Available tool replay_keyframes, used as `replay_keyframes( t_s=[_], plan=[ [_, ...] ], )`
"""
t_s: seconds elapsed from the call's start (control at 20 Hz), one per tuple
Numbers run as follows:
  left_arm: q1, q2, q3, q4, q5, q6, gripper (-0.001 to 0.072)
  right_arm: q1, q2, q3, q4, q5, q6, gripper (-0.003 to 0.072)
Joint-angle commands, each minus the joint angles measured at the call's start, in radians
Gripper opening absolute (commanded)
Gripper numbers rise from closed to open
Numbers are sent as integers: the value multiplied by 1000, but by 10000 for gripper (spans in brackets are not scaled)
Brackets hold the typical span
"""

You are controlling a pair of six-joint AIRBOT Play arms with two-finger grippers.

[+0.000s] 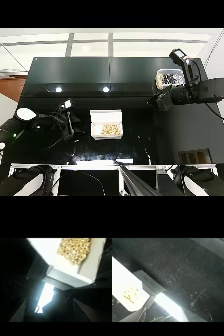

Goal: Fold the box and place the chain.

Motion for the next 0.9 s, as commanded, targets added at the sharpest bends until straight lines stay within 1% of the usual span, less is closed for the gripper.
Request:
replay_keyframes(
  t_s=[0.0,0.1,0.3,0.55,0.85],
  plan=[
    [25,-66,18,-1,-88,234,702,0,-1,0,1,5,3,515],
    [-8,-99,28,-2,-85,235,702,0,-1,0,1,4,19,515],
    [-35,-137,29,-64,-86,262,702,0,-1,0,1,0,23,515],
    [-62,-172,29,-60,-84,282,702,0,-1,0,0,1,23,515],
    [-120,-184,40,-83,-57,278,702,0,-1,0,1,2,23,514]
  ],
)
